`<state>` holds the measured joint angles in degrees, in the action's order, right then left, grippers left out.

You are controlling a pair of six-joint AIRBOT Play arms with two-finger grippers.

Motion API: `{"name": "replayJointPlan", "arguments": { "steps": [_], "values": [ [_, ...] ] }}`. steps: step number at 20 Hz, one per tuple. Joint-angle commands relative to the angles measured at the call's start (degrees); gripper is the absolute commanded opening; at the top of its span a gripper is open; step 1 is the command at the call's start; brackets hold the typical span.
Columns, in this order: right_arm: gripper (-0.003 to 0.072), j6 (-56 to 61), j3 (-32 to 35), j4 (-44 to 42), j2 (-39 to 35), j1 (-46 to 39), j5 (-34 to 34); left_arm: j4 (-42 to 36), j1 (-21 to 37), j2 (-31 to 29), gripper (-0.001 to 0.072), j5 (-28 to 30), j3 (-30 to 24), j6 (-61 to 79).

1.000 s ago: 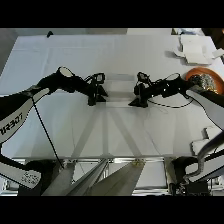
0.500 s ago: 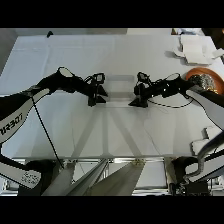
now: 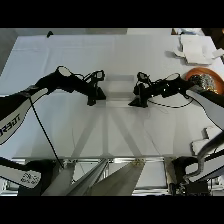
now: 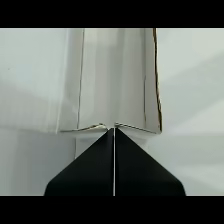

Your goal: Fold the box and place the chain.

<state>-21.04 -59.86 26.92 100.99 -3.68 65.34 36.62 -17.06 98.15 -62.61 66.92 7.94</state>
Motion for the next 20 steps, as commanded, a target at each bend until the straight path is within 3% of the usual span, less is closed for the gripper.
{"name": "replayJointPlan", "arguments": {
  "steps": [1,5,8,12,17,20],
  "values": [
    [0.052,0.0,-0.1,0.1,0.0,0.0,0.0,10.2,1.2,-4.9,0.0011,-0.4,0.0,-6.5],
    [0.052,0.0,-0.1,0.1,0.0,0.0,0.0,12.9,6.6,-14.3,0.0011,-5.5,0.0,-18.5],
    [0.052,0.0,-0.1,0.1,0.0,0.0,0.0,14.5,12.0,-17.7,0.0011,-7.8,0.0,-29.6],
    [0.052,0.0,-0.1,0.0,0.0,0.0,0.0,15.1,16.7,-16.8,0.0011,-8.0,-2.5,-47.2],
    [0.052,0.0,-0.1,0.1,0.0,0.0,0.0,11.6,14.9,-13.2,0.001,-6.1,-10.8,-56.1],
    [0.052,0.0,-0.1,0.1,0.0,0.0,0.0,9.1,12.3,-11.5,0.001,1.0,-13.4,-58.3]
  ]
}}
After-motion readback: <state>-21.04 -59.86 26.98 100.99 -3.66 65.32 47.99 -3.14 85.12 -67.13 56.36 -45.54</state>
